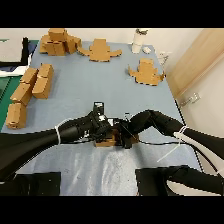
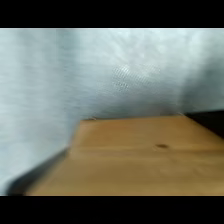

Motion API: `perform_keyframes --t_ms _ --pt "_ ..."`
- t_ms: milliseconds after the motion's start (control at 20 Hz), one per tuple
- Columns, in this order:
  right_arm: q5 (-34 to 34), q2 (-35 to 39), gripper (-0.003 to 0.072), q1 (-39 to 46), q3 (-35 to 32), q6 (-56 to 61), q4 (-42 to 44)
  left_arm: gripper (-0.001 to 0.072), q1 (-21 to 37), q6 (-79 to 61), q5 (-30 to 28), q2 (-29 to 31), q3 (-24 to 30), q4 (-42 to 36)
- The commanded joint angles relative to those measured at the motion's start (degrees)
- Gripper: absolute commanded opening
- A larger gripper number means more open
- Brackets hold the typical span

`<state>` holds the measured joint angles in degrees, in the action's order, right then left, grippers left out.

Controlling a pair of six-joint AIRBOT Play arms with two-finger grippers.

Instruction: Fold the box.

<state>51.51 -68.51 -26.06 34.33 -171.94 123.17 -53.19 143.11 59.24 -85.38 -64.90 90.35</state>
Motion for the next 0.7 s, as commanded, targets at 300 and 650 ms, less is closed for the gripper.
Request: perform_keyframes --t_ms 300,650 --pt "-0.02 0.0 0.047 0.0 0.0 0.04 0.02 0.0607 2.36 -3.52 5.49 2.62 -1.16 -2.43" --pt "-0.02 0.0 0.047 0.0 0.0 0.04 0.02 0.0587 10.12 -14.23 8.22 4.37 -1.16 -15.45"
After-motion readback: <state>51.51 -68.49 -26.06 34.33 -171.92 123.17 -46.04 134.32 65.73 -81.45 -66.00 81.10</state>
